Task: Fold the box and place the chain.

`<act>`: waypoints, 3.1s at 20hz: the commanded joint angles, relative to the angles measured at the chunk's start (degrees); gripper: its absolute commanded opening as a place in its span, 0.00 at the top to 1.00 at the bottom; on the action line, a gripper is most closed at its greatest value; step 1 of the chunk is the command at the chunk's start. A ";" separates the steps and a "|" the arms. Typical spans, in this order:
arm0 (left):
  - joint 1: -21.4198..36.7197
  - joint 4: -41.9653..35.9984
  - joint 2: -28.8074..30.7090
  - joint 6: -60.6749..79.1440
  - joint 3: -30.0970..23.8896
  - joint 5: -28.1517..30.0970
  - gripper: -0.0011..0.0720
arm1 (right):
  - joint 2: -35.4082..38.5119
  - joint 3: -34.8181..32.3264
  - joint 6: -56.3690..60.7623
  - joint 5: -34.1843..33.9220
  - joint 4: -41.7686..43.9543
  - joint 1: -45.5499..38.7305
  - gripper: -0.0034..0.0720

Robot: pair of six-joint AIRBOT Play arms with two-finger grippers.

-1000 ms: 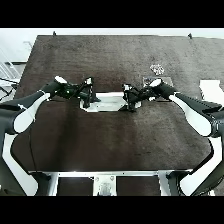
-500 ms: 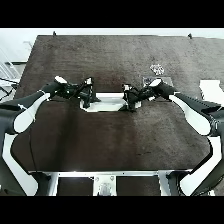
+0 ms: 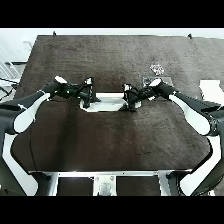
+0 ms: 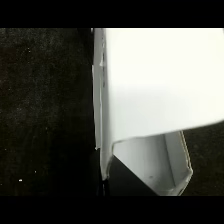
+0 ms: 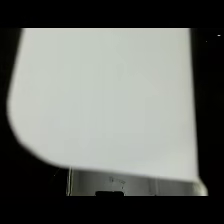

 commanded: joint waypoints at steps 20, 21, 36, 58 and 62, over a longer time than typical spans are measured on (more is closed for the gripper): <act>0.04 -0.04 -0.04 0.00 -0.02 0.00 0.96 | -0.09 2.47 4.35 2.95 -1.27 -0.87 0.04; 0.04 -0.04 -0.04 0.00 -0.02 -0.02 0.96 | -0.09 2.69 4.87 3.15 -1.90 -0.85 0.04; 0.04 -0.11 -0.04 0.00 -0.02 -0.02 0.96 | -3.63 6.78 9.88 4.52 -2.49 0.15 0.04; 0.04 -0.13 -0.04 0.00 -0.02 -0.02 0.96 | -3.65 6.69 9.46 4.59 -2.27 0.13 0.19; 0.04 -0.13 -0.04 0.00 -0.02 -0.02 0.96 | -3.65 6.69 9.44 4.59 -2.25 0.17 0.19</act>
